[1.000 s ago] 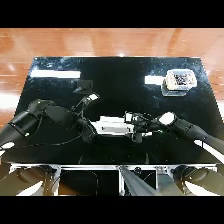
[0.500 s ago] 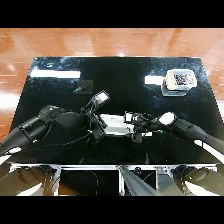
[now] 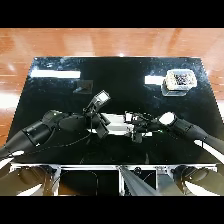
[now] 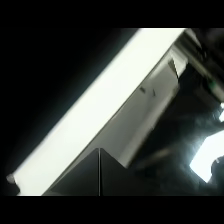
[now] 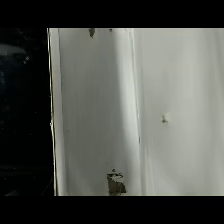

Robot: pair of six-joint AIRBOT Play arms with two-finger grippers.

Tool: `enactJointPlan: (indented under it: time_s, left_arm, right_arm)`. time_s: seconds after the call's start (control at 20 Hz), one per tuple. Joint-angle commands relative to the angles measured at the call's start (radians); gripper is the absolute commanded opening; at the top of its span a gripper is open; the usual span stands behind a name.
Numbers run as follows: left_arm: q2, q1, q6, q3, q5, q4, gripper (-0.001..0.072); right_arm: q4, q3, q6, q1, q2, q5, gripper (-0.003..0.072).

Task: Fold the box and place the chain.

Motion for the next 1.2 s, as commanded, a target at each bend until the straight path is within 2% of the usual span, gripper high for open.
enactJointPlan:
  time_s: [0.0, 0.1, 0.2, 0.4, 0.55, 0.8, 0.95, 1.15]
  left_arm:
    - [-0.019, -0.051, 0.0, -0.004, -0.271, 0.002, 0.0019]
    - [-0.062, -0.076, -0.001, -0.004, -0.375, 0.001, 0.0019]
    - [-0.113, -0.086, -0.001, -0.004, -0.412, 0.001, 0.0018]
    - [-0.212, -0.084, -0.028, -0.004, -0.412, 0.001, 0.0019]
    - [-0.254, -0.084, -0.092, -0.004, -0.367, 0.002, 0.0018]
    - [-0.238, -0.08, -0.095, -0.003, -0.312, 0.01, 0.0019]
    - [-0.174, -0.04, -0.095, -0.003, -0.262, 0.013, 0.0019]
    - [-0.063, -0.005, -0.095, -0.003, -0.135, 0.067, 0.0019]
  right_arm:
    - [0.0, 0.001, 0.0, 0.0, 0.0, 0.001, 0.0546]
    - [0.0, 0.001, 0.0, 0.0, 0.0, 0.001, 0.0546]
    - [0.0, 0.001, 0.0, 0.0, 0.0, 0.001, 0.0546]
    - [0.0, 0.001, 0.0, 0.0, 0.0, 0.001, 0.0546]
    - [0.0, 0.001, 0.0, 0.0, 0.0, 0.001, 0.0546]
    - [0.0, 0.001, 0.0, 0.0, 0.0, 0.0, 0.0546]
    - [0.0, 0.001, 0.0, 0.0, 0.0, 0.0, 0.0546]
    - [0.0, 0.001, 0.0, 0.0, 0.0, 0.0, 0.0546]
